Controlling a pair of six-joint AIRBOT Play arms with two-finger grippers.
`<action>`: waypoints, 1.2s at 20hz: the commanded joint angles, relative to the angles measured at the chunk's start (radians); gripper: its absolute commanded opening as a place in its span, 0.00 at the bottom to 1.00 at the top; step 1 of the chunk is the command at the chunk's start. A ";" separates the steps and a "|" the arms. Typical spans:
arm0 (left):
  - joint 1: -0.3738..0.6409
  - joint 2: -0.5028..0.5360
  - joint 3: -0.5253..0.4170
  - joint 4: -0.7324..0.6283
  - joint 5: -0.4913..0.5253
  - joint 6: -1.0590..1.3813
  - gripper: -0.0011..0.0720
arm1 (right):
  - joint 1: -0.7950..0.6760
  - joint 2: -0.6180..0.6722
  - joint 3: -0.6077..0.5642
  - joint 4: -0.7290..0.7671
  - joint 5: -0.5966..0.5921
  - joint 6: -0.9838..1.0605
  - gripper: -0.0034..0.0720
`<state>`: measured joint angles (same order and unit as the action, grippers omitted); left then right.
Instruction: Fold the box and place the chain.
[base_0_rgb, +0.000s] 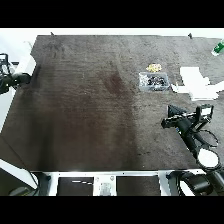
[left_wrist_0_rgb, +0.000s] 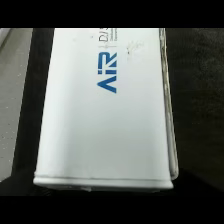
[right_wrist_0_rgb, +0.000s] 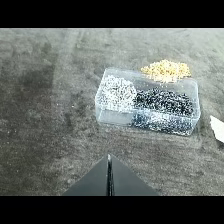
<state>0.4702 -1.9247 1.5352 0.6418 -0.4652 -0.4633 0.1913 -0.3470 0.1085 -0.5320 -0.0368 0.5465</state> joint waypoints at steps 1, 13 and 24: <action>0.007 -0.037 0.008 0.026 -0.003 -0.026 0.04 | 0.000 -0.001 -0.004 0.000 0.001 0.001 0.06; 0.007 -0.044 0.010 0.070 0.063 -0.006 0.79 | 0.000 -0.001 -0.004 0.000 0.001 0.001 0.06; 0.016 0.000 0.011 0.082 0.024 0.001 1.00 | 0.000 -0.001 -0.004 0.000 0.000 0.000 0.06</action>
<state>0.4793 -1.9507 1.5455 0.7132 -0.4259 -0.4644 0.1913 -0.3470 0.1051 -0.5320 -0.0360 0.5468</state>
